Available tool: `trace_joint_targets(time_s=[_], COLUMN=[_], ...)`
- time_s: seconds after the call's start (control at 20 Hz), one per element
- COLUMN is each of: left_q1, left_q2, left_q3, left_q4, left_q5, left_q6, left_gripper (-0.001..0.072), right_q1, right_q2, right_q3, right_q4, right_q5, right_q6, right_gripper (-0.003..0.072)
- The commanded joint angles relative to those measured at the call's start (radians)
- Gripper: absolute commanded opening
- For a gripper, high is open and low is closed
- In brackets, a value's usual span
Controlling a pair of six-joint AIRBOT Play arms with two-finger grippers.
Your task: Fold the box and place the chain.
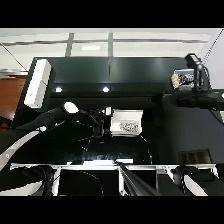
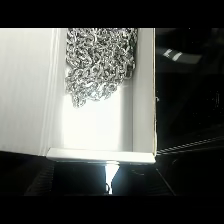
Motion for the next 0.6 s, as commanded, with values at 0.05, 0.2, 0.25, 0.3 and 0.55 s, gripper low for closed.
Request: trace_joint_targets(time_s=[0.05, 0.2, 0.25, 0.3, 0.55], left_q1=[-0.008, -0.01, -0.01, -0.01, -0.01], left_q2=[-0.001, -0.001, -0.001, -0.001, -0.001], left_q3=[0.001, 0.001, 0.001, 0.001, 0.001], left_q4=[0.013, 0.015, 0.015, 0.015, 0.015], left_q5=[0.001, 0.002, 0.002, 0.002, 0.002], left_q6=[0.001, 0.001, 0.001, 0.001, 0.0], left_gripper=[0.0407, 0.0408, 0.0408, 0.0408, 0.0408], right_q1=[0.109, 0.136, 0.135, 0.135, 0.136], right_q2=[-0.159, -0.216, -0.216, -0.217, -0.217], right_q3=[0.0, 0.0, 0.0, 0.0, -0.012], right_q4=[0.0, 0.0, -0.003, -0.004, 0.001], right_q5=[-0.155, -0.089, -0.065, -0.04, 0.083], right_q6=[-0.071, -0.373, -0.451, -0.5, -0.562], right_gripper=[0.0702, 0.0702, 0.0702, 0.0701, 0.0702])
